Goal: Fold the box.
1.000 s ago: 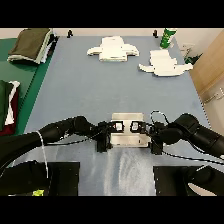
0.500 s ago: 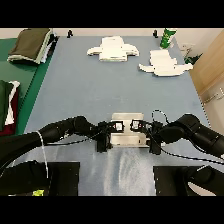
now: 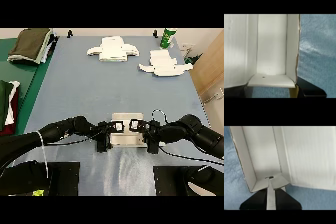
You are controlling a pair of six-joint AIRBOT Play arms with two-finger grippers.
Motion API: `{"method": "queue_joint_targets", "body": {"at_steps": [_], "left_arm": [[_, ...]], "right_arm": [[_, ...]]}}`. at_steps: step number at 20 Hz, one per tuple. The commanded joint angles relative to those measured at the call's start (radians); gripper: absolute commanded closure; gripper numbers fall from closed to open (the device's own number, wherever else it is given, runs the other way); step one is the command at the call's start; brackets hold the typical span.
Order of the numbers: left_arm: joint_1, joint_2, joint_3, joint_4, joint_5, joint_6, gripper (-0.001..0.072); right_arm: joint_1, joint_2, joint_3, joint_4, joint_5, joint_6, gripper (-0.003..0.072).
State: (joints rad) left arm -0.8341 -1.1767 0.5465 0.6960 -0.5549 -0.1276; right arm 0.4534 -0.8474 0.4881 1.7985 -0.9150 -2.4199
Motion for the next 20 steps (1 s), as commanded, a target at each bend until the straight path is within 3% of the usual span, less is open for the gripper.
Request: {"method": "queue_joint_targets", "body": {"at_steps": [1,5,6,7,8,15,16,17,18,20], "left_arm": [[0.0,0.0,0.001,0.0,0.005,0.0,0.0117],[0.0,0.0,0.001,0.0,0.005,0.0,0.0117],[0.0,0.0,0.001,0.0,0.005,0.0,0.0117],[0.0,0.0,0.001,0.0,0.005,0.0,0.0117],[0.0,0.0,0.001,0.0,0.005,0.0,0.0117],[0.0,0.0,0.001,0.0,0.005,0.0,0.0117],[0.0,0.0,0.001,0.0,0.005,0.0,0.0117],[0.0,0.0,0.001,0.0,0.005,0.0,0.0117],[0.0,0.0,0.001,0.0,0.005,0.0,0.0117],[0.0,0.0,0.001,0.0,0.005,0.0,0.0117]], "right_arm": [[0.003,0.001,0.001,0.077,0.048,-0.035,0.055],[0.003,-0.007,0.001,0.123,0.066,-0.035,0.0533],[0.003,-0.016,0.0,0.134,0.067,-0.035,0.0434],[0.003,-0.027,0.0,0.151,0.072,-0.035,0.0212],[0.003,-0.035,0.0,0.163,0.079,-0.035,0.011],[0.003,-0.032,0.001,0.146,0.064,-0.019,0.0105],[0.002,-0.023,0.002,0.13,0.048,0.007,0.0205],[0.002,-0.013,0.005,0.094,0.018,0.043,0.0442],[0.002,0.002,0.01,0.032,-0.023,0.099,0.0569],[0.002,0.039,0.02,-0.155,-0.09,0.296,0.0681]]}}
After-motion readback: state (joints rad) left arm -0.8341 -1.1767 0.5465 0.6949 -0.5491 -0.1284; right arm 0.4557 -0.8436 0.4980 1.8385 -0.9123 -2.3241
